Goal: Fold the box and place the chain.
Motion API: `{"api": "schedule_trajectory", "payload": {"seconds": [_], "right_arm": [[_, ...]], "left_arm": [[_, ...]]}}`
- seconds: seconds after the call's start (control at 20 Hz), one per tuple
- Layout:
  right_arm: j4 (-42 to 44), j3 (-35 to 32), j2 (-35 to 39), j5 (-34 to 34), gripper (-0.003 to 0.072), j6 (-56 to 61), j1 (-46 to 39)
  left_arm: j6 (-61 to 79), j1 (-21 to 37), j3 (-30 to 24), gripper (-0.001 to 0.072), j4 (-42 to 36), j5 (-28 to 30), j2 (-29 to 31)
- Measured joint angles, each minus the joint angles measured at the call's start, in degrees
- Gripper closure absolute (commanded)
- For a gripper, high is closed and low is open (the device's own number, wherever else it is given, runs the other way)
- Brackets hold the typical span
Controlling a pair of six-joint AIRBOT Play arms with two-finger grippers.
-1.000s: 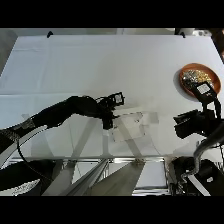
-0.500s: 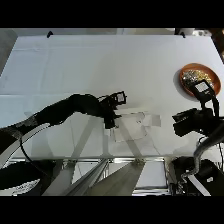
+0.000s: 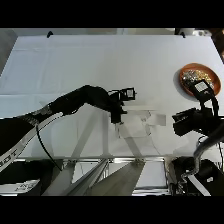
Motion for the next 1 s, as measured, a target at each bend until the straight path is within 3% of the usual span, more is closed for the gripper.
{"api": "schedule_trajectory", "payload": {"seconds": [1.0], "right_arm": [[0.2, 0.0, 0.0, -0.7, 0.0491, 2.6, 0.0]], "left_arm": [[0.0, -1.5, 0.5, 0.0706, 0.1, -3.6, -3.9]]}}
